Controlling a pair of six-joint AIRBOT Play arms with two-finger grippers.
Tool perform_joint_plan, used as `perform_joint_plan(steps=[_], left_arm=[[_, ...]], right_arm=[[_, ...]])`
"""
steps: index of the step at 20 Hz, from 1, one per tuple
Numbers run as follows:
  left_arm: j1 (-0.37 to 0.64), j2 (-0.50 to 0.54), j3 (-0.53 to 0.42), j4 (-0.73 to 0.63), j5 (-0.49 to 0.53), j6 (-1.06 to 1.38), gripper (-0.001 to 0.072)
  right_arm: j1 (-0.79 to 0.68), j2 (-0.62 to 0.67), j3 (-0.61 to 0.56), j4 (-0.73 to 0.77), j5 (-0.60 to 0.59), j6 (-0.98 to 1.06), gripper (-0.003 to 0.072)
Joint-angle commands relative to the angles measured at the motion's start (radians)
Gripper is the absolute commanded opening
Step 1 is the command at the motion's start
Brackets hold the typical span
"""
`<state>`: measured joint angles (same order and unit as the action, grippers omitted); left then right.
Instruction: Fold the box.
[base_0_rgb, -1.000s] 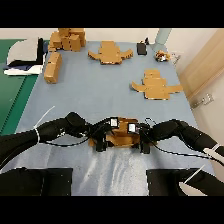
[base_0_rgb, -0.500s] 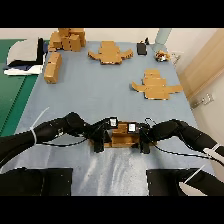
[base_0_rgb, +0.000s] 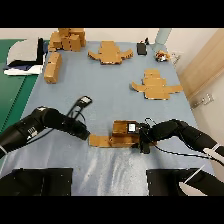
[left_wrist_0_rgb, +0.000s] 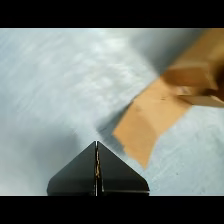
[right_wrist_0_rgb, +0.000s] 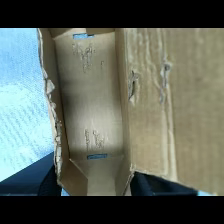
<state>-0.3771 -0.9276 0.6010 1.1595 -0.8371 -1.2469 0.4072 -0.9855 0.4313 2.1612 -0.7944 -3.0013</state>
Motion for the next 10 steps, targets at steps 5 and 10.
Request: perform_joint_plan(steps=[5, 10], left_arm=[[0.081, -0.146, -0.012, -0.249, -0.058, -0.163, 0.0015], [0.025, -0.25, -0.012, -0.378, 0.01, -0.103, 0.0016]], right_arm=[[0.0, 0.0, 0.0, 0.0, 0.0, 0.0, 0.0509], [0.0, 0.0, 0.0, 0.0, 0.0, 0.0, 0.0509]])
